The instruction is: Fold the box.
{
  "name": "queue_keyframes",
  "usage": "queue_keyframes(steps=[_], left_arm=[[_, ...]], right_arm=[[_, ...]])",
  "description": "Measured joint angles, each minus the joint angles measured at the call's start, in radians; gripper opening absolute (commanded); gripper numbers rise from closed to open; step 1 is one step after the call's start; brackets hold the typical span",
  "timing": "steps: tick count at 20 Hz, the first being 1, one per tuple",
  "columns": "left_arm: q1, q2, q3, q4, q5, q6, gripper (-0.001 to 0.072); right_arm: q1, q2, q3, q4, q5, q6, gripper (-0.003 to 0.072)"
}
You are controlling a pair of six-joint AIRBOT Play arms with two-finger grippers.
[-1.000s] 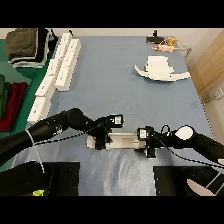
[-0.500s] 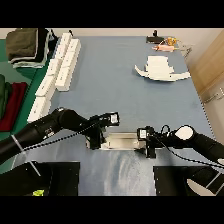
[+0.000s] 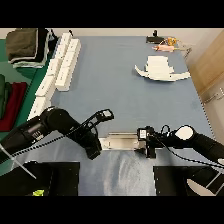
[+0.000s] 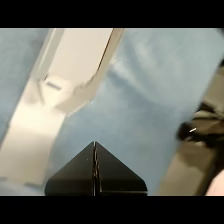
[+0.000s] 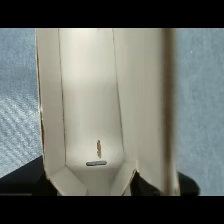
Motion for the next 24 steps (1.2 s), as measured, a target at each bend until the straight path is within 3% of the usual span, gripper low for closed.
queue_keyframes(steps=[4,9,15,24], left_arm=[[0.024,-0.141,0.105,-0.127,0.062,-0.037,0.0014],[0.13,-0.314,0.222,-0.238,0.064,-0.049,0.0015],[0.228,-0.464,0.251,-0.283,0.023,-0.103,0.0015],[0.24,-0.586,0.254,-0.286,-0.015,-0.146,0.0014]], right_arm=[[0.0,0.0,0.0,0.0,0.0,0.0,0.0522],[0.0,0.0,0.0,0.0,0.0,0.0,0.0522],[0.0,0.0,0.0,0.001,0.0,0.0,0.0522],[0.0,0.0,0.0,0.001,0.0,0.0,0.0523]])
